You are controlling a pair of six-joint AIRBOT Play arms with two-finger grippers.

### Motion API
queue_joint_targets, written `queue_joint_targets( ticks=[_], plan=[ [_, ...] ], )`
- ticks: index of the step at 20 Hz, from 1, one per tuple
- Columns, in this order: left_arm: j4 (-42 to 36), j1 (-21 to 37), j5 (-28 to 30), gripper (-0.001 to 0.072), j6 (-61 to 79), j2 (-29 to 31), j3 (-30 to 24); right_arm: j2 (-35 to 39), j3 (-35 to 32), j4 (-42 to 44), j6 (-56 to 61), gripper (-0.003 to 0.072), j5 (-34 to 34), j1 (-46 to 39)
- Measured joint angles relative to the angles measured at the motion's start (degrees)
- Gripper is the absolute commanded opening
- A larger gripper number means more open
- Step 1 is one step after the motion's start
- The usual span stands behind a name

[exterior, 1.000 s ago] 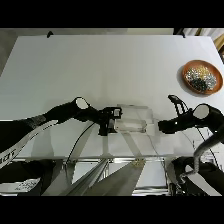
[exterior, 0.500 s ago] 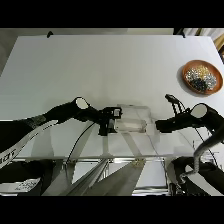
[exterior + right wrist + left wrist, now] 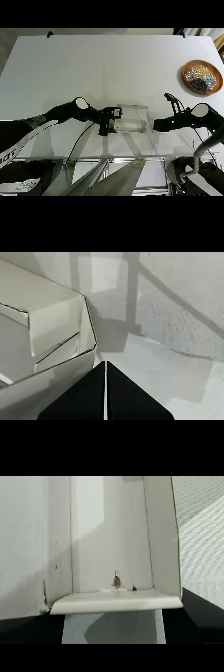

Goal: Fold the box and place the chain.

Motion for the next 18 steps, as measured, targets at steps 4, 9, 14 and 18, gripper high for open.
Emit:
queue_joint_targets(
  ticks=[4,9,14,18],
  plan=[
    [0.0,0.0,0.0,0.0397,0.0,0.0,0.0,2.1,0.0,0.7,-0.2,0.0206,0.9,0.5],
    [0.0,0.0,0.0,0.0397,0.0,0.0,0.0,3.9,0.1,3.0,-0.2,0.0205,1.2,3.5],
    [0.0,0.0,0.0,0.0397,0.0,0.0,0.0,4.7,0.9,3.7,0.4,0.0202,0.8,5.8],
    [0.0,0.0,0.0,0.0397,0.0,0.0,0.0,5.6,2.1,2.4,2.2,0.0203,0.7,6.4]
  ],
)
